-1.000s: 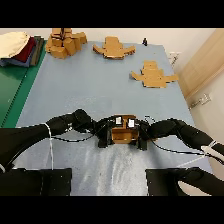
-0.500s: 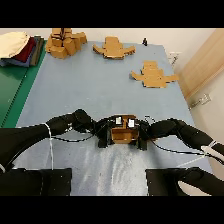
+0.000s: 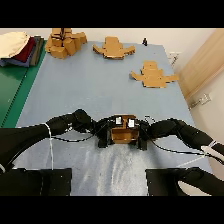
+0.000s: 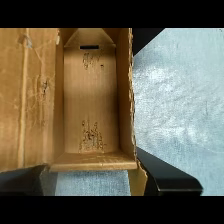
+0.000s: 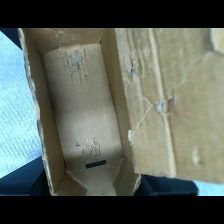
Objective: Fold the box.
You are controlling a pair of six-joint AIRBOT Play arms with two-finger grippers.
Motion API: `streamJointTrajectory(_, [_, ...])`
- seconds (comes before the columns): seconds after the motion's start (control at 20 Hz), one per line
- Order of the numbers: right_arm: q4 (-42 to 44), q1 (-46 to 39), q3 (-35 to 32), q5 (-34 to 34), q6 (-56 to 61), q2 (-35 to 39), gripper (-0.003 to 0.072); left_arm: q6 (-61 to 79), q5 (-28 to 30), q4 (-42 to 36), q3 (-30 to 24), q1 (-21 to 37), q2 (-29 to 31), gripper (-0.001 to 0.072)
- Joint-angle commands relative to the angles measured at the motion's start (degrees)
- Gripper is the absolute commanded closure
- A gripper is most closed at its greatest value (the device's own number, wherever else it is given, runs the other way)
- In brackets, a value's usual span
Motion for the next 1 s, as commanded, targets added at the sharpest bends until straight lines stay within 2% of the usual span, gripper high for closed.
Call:
streamJointTrajectory(0.0, [0.02, 0.02, -0.02, 0.04, 0.02, 0.0, 0.0114, 0.0, 0.02, 0.0, 0.02, 0.02, 0.04, 0.0193])
streamJointTrajectory(0.4, [0.22, 0.02, 0.0, -1.05, 0.02, 0.0, 0.0112, 0.0, 0.02, 0.0, 0.02, 0.02, 0.04, 0.0193])
streamJointTrajectory(0.45, [0.2, 0.02, 0.07, -1.01, -0.04, 0.0, -0.0025, 0.0, 0.0, -0.02, 0.02, 0.0, 0.04, 0.0193])
streamJointTrajectory(0.5, [0.22, 0.0, 0.17, -1.11, 0.15, 0.26, -0.0034, 0.0, 0.02, -0.02, 0.02, 0.02, 0.04, 0.0193])
streamJointTrajectory(0.75, [-4.44, -0.2, 0.92, -1.6, 7.65, 5.22, -0.0034, 0.0, 0.04, -0.2, 0.02, 0.0, 0.04, 0.0193])
streamJointTrajectory(0.95, [-8.2, -0.17, 0.92, -6.54, 13.94, 12.61, -0.0034, 0.0, 0.02, -0.2, 0.02, 0.0, 0.04, 0.0193])
